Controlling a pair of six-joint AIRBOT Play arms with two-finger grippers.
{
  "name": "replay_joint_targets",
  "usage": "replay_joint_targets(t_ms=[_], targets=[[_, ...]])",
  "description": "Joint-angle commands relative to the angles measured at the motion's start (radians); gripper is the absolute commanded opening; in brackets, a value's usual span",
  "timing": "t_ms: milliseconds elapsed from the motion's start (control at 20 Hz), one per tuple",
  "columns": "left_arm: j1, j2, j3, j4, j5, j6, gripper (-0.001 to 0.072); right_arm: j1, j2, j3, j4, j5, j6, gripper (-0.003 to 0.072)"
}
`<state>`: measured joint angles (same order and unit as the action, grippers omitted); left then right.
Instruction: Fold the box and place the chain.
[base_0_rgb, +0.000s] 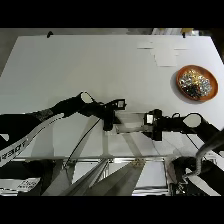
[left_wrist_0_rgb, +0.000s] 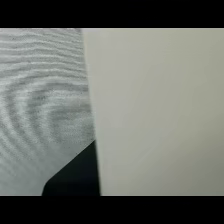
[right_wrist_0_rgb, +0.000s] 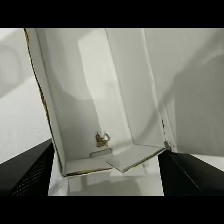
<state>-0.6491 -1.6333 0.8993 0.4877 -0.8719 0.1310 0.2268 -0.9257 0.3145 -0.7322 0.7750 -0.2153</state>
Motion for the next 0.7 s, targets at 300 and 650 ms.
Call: replay_joint_targets(t_ms=[300,650], targets=[[-0.001,-0.001,0.001,0.000,0.000,0.000,0.0010,-0.125,-0.106,0.005,0.119,0.109,-0.220,0.0638],[-0.001,-0.001,0.000,0.000,0.000,0.000,0.0010,-0.125,-0.169,0.005,0.141,0.127,-0.311,0.0569]])
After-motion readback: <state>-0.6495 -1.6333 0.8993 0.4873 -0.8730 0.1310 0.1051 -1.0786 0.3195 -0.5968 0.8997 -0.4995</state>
